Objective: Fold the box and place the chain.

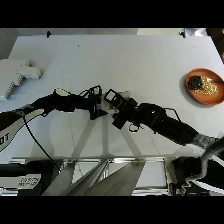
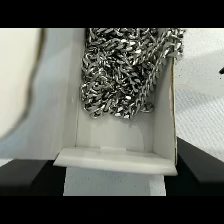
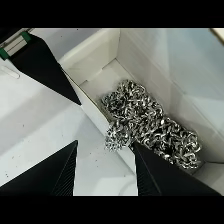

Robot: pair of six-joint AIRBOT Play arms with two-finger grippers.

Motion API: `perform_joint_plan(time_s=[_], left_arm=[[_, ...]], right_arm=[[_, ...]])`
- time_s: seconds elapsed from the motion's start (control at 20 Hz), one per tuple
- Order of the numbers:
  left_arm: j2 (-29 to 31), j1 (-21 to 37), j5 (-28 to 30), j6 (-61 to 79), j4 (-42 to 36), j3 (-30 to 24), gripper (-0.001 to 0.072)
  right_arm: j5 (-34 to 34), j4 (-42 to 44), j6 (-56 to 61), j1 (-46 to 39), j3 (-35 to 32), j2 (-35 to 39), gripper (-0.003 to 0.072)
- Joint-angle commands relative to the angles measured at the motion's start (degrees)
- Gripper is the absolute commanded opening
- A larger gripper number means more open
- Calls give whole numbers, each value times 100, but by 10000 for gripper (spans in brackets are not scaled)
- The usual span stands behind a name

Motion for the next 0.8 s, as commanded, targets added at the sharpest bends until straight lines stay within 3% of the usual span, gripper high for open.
perform_joint_plan(time_s=[0.0, 0.1, 0.6, 0.75], left_arm=[[0, 0, 2, 2, 2, 2, 374], [0, 0, 2, 2, 2, 2, 374], [0, 0, 2, 2, 0, 2, 374], [0, 0, 2, 2, 2, 2, 374]], right_arm=[[-127, -138, -61, 0, 0, -118, 368], [-136, -273, -61, 0, 0, -146, 322], [-109, -649, -35, -2, 2, -127, 281], [-109, -688, -35, -2, 2, -98, 215]])
